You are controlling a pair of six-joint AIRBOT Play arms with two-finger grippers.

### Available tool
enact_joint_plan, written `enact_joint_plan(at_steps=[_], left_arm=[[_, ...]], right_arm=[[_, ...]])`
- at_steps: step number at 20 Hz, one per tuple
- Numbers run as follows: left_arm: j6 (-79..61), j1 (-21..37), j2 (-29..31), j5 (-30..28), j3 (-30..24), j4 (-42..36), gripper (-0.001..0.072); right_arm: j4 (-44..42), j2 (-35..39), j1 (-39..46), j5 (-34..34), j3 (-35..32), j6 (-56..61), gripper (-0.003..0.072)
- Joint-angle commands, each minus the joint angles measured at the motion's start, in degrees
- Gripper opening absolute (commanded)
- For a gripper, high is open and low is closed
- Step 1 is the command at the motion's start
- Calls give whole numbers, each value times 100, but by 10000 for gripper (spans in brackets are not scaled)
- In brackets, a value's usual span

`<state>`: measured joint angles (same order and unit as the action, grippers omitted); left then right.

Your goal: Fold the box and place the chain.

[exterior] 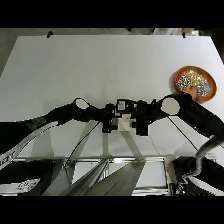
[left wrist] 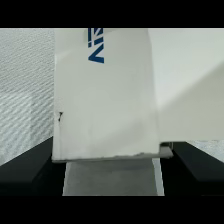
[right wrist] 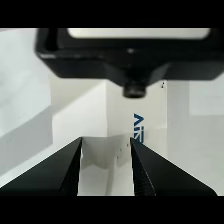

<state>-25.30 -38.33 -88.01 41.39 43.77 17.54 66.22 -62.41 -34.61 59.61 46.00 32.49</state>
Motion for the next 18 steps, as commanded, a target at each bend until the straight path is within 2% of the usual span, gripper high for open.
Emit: enact_joint_plan(at_steps=[1,18], left_arm=[[0,2,4,0,-2,2,150],[-2,2,4,2,-2,2,150]], right_arm=[[-7,-9,52,-2,0,0,337],[144,-15,-205,-203,-142,-129,331]])
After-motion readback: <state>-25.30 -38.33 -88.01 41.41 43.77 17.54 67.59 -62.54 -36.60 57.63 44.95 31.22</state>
